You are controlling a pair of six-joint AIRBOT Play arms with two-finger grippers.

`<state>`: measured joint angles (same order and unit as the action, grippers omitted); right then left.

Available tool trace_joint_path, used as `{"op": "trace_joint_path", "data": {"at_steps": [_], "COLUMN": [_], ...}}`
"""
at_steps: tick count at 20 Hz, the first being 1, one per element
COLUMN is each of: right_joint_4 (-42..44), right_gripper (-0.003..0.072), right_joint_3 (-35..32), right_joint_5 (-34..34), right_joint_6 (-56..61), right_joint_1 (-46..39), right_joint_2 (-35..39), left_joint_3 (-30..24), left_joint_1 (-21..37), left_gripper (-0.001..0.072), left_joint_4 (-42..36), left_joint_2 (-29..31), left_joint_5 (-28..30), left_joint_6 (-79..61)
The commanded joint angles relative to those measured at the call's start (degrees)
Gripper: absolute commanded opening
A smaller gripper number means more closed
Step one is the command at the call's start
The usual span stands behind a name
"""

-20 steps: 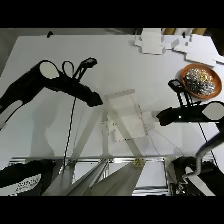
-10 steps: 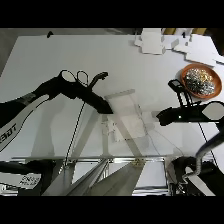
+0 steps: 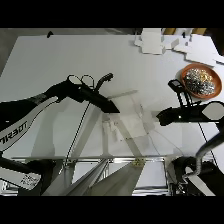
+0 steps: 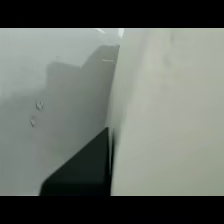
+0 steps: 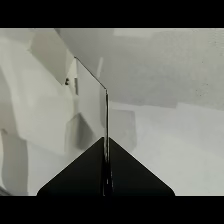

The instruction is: Fold the box and place the chain.

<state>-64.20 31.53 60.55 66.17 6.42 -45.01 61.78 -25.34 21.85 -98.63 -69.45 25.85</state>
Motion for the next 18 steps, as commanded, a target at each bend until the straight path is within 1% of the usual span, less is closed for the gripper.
{"op": "trace_joint_path", "data": {"at_steps": [1,2,4,6,7,10,11,12,13,15,16,18], "right_joint_4": [0.39,0.85,1.46,1.29,1.01,-0.96,-1.62,-1.73,-1.57,-1.6,-1.64,-1.62], "right_gripper": [0.0019,0.0051,0.0227,0.0284,0.031,0.031,0.031,0.0309,0.0309,0.0301,0.0301,0.0301], "right_joint_3": [0.02,0.11,1.16,3.45,4.81,8.98,9.97,10.47,10.51,10.51,10.51,10.51], "right_joint_5": [0.15,0.15,0.52,1.79,2.78,5.81,6.38,6.51,6.45,7.15,7.96,9.09], "right_joint_6": [-0.04,-0.42,-0.63,-0.66,-0.66,-0.66,-0.66,-0.66,-0.66,-0.63,-0.63,-0.63], "right_joint_1": [0.07,0.07,0.07,0.07,0.07,0.07,0.07,0.07,0.07,0.07,0.07,0.07], "right_joint_2": [0.07,0.07,0.07,0.07,0.07,0.07,0.07,0.07,0.07,0.07,0.07,0.07], "left_joint_3": [-0.02,-0.02,-0.02,-0.02,-0.02,-0.02,-0.02,-0.02,-0.04,-0.42,-1.18,-4.39], "left_joint_1": [-0.31,-0.39,-0.68,-1.36,-1.84,-3.69,-4.48,-5.03,-5.53,-6.23,-6.23,-6.19], "left_gripper": [0.0003,0.0003,0.0001,0.0001,0.0001,0.0002,0.0002,0.0002,0.0001,-0.0001,-0.0001,-0.0001], "left_joint_4": [-0.28,-0.26,0.96,5.53,8.55,22.64,27.23,28.24,26.1,21.84,20.63,16.96], "left_joint_2": [0.31,0.92,3.17,6.58,8.52,13.53,14.73,15.32,15.54,15.54,15.54,15.52], "left_joint_5": [1.62,1.81,3.08,4.57,4.04,1.68,2.12,2.34,2.4,2.86,4.66,11.76], "left_joint_6": [-4.46,-5.81,-9.25,-10.95,-11.54,-11.52,-11.32,-10.4,-10.73,-15.74,-17.18,-20.79]}}
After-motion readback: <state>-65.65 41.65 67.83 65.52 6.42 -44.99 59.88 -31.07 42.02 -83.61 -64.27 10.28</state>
